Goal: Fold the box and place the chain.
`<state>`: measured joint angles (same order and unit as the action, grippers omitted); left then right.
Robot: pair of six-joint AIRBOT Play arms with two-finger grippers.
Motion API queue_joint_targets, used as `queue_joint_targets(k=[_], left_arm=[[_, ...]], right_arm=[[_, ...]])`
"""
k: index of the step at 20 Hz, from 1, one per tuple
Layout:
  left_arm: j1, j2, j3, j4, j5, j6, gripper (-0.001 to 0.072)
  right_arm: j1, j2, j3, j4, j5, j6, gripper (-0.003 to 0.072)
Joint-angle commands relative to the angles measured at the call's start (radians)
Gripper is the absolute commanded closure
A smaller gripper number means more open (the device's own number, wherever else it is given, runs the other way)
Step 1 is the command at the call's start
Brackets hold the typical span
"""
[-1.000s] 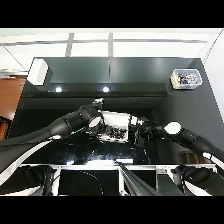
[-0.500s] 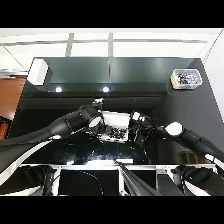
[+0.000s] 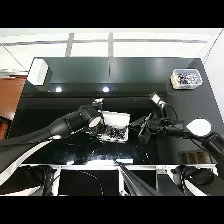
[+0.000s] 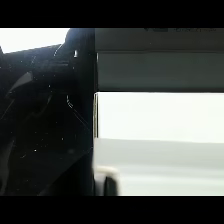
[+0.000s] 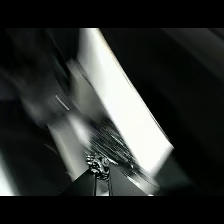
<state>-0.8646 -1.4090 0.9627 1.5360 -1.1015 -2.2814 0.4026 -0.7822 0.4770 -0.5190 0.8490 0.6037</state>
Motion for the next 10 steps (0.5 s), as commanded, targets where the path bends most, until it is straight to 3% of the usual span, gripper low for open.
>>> queue_joint_targets(k=[1,3,5,6,10], left_arm=[[0.000,-0.001,0.000,0.000,0.000,0.000,0.0678],[0.000,-0.001,0.000,0.000,0.000,0.000,0.0678],[-0.001,-0.001,0.000,0.000,0.000,0.000,0.0678],[-0.001,-0.001,0.000,0.000,0.000,0.000,0.0678],[0.000,0.000,0.001,-0.013,-0.014,0.000,0.0678]], right_arm=[[0.014,0.023,0.020,0.213,0.001,0.142,0.0640],[0.031,0.023,0.020,0.201,-0.019,0.195,0.0590],[0.038,0.023,0.020,0.189,-0.024,0.247,0.0285],[0.038,0.023,0.020,0.185,-0.023,0.263,0.0175],[-0.021,0.027,0.023,0.159,0.007,0.264,0.0171]])
